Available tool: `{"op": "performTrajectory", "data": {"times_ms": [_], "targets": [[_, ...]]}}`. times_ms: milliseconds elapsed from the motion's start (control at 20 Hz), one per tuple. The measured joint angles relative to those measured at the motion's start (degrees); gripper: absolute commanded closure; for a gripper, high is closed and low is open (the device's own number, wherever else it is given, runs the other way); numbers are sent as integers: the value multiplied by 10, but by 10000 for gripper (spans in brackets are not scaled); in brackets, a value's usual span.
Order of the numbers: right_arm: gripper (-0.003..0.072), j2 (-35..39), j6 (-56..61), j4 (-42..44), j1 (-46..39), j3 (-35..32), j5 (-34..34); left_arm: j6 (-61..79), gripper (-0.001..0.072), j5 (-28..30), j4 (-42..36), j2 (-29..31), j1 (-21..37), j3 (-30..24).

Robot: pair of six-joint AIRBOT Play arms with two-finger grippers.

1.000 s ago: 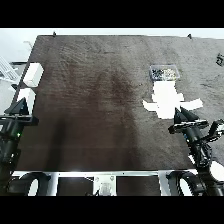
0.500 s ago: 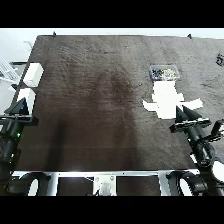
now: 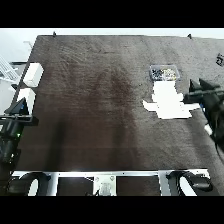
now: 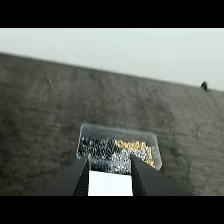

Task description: Fold the box and place the chain.

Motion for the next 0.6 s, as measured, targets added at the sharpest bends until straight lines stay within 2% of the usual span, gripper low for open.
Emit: {"op": "performTrajectory", "data": {"times_ms": [100,150,250,350,600], "targets": [[449,-98,54,-49,-68,67,86,0,686,0,0,0,0,0],[449,-147,98,-90,-106,102,141,0,686,0,0,0,0,0],[377,-231,190,-176,-180,170,256,0,686,0,0,0,0,0],[244,-307,281,-263,-256,239,358,0,686,0,0,0,0,0],[230,-444,399,-362,-401,405,529,0,686,0,0,0,0,0]]}}
